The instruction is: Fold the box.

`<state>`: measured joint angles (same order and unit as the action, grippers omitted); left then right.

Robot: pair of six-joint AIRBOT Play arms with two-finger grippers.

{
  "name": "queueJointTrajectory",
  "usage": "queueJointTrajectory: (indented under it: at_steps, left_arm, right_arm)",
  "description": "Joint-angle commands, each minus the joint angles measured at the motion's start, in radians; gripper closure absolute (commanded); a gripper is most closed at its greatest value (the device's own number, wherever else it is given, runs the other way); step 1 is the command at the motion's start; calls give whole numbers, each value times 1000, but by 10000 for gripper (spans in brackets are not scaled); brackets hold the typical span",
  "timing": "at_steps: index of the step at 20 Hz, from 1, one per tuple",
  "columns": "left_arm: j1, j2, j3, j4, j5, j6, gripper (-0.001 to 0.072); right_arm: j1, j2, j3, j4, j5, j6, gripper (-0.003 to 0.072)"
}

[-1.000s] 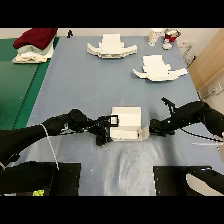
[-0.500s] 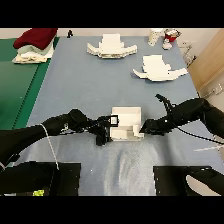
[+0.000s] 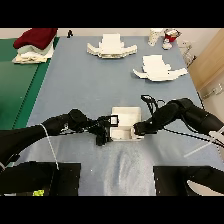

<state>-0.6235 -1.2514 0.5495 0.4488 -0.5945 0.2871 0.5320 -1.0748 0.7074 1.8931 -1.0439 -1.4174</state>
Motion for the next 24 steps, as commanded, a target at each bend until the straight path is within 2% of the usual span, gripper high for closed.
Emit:
queueJointTrajectory:
  at_steps: [1,4,7,10,11,13,14,20,21,23,24]
  left_arm:
    - [0,0,1,0,0,0,190]
    - [0,0,1,0,0,0,190]
    - [0,0,1,0,0,0,190]
    - [0,0,1,0,0,0,189]
    - [0,0,1,0,0,0,190]
    - [0,0,1,0,0,0,190]
    - [0,0,1,0,0,0,189]
    - [0,0,1,0,0,0,190]
    - [0,0,1,0,0,0,190]
    - [0,0,1,0,0,0,190]
    - [0,0,1,0,0,0,190]
  right_arm:
    - [142,-55,98,-245,-37,295,289]
    - [254,-131,164,-387,-116,515,289]
    - [322,-188,180,-426,-114,652,289]
    - [335,-229,180,-435,-114,692,292]
    - [335,-233,180,-446,-116,702,389]
    - [335,-233,180,-458,-116,702,635]
    - [335,-233,180,-457,-116,703,676]
    - [335,-233,180,-447,-116,702,683]
    - [336,-230,181,-445,-121,702,655]
    - [336,-214,182,-444,-166,702,268]
    - [336,-201,182,-460,-193,702,255]
